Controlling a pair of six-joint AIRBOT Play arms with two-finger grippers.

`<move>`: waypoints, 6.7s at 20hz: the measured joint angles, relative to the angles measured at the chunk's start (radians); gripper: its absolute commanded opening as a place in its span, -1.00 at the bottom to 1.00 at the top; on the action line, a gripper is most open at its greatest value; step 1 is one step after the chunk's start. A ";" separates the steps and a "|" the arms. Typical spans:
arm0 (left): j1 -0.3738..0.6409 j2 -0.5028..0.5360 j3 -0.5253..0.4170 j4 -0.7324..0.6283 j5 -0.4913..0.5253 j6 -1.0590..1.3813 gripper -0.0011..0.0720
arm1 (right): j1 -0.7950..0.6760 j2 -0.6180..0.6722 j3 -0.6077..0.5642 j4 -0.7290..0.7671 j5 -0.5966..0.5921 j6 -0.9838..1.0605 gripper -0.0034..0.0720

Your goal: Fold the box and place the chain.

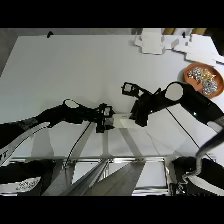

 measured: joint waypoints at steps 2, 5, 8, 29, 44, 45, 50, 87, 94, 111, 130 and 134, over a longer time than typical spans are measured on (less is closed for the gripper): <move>0.000 0.000 0.000 0.000 0.000 0.000 -0.60 | 0.018 0.008 -0.012 0.000 -0.006 -0.031 -0.11; 0.000 0.000 0.000 0.000 0.000 0.000 -0.60 | 0.043 0.014 -0.020 0.000 -0.013 -0.076 -0.01; 0.000 0.000 0.000 0.000 0.000 0.000 -0.60 | 0.066 0.018 -0.023 0.000 -0.018 -0.113 -0.01; 0.000 0.000 0.000 -0.003 0.003 -0.002 -0.60 | 0.121 0.016 -0.028 -0.057 -0.117 -0.161 -0.65; 0.000 0.000 0.000 0.005 -0.008 0.004 -0.60 | 0.121 0.012 -0.066 -0.015 -0.156 -0.158 -0.07; 0.000 0.000 0.000 0.005 -0.008 0.005 -0.60 | 0.121 0.014 -0.066 -0.010 -0.145 -0.158 -0.07; 0.000 0.000 0.000 0.003 -0.004 0.002 -0.60 | 0.121 0.023 -0.066 0.003 -0.085 -0.158 -0.07; 0.000 0.000 0.000 0.000 0.000 0.000 -0.60 | 0.001 -0.034 -0.151 0.130 -0.103 -0.159 -0.85; 0.000 0.000 0.000 0.000 0.001 -0.001 -0.60 | -0.041 0.042 -0.153 0.105 -0.126 -0.111 -0.85; 0.000 0.000 0.000 0.000 0.000 0.000 -0.60 | -0.527 0.206 -0.216 -0.515 0.141 0.896 -0.85; 0.006 0.011 0.000 0.007 -0.003 -0.011 -0.59 | -0.556 0.207 -0.224 -0.549 0.167 0.961 -0.85; 0.075 0.105 -0.001 0.019 -0.003 -0.138 -0.55 | -0.556 0.207 -0.224 -0.550 0.167 0.961 -0.85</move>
